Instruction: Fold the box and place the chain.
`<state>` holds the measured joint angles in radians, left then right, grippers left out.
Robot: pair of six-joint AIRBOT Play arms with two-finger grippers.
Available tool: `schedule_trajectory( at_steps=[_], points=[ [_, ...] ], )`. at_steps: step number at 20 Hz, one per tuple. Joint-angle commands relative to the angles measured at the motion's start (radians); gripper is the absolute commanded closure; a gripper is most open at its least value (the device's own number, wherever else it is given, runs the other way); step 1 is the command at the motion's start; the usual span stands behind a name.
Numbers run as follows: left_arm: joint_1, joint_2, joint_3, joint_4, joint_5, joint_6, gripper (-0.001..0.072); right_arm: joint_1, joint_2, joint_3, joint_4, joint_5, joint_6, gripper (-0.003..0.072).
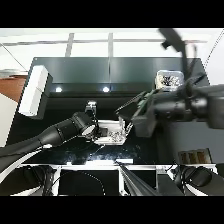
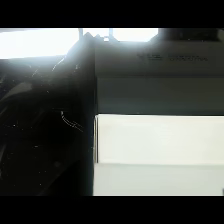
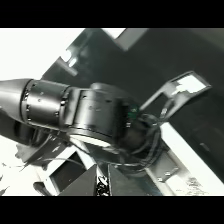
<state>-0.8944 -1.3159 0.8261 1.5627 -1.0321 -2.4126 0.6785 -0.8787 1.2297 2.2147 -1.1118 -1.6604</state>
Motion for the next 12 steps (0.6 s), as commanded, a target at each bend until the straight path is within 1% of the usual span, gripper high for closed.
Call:
schedule_trajectory(
  at_steps=[1,4,6,8,9,10,11,12],
  points=[
    [-0.001,0.0,0.0,-0.001,-0.004,0.0,0.0679,0.055,-0.069,-0.024,-0.006,0.034,0.003,0.0665],
    [-0.001,0.0,0.0,0.0,0.0,0.0,0.0679,0.05,-0.111,-0.097,-0.034,0.048,0.003,0.0665],
    [-0.001,0.0,0.0,0.0,0.0,0.0,0.0679,0.05,-0.116,-0.158,-0.038,0.094,0.003,0.0666],
    [-0.001,0.0,0.0,0.0,0.0,0.0,0.0679,0.048,-0.116,-0.197,-0.037,0.116,0.004,0.0664],
    [-0.001,0.0,0.0,0.0,0.0,0.0,0.0679,0.044,-0.116,-0.205,-0.038,0.116,0.005,0.0572],
    [-0.001,0.0,0.0,0.0,0.0,0.0,0.0679,0.034,-0.116,-0.206,-0.042,0.109,0.01,0.0256],
    [-0.001,0.0,0.0,0.0,-0.001,0.0,0.0679,0.006,-0.113,-0.206,-0.042,0.094,0.011,0.0064],
    [-0.001,0.0,0.0,0.0,-0.001,0.001,0.0679,-0.032,-0.106,-0.206,-0.048,0.07,0.008,0.0061]
  ],
)
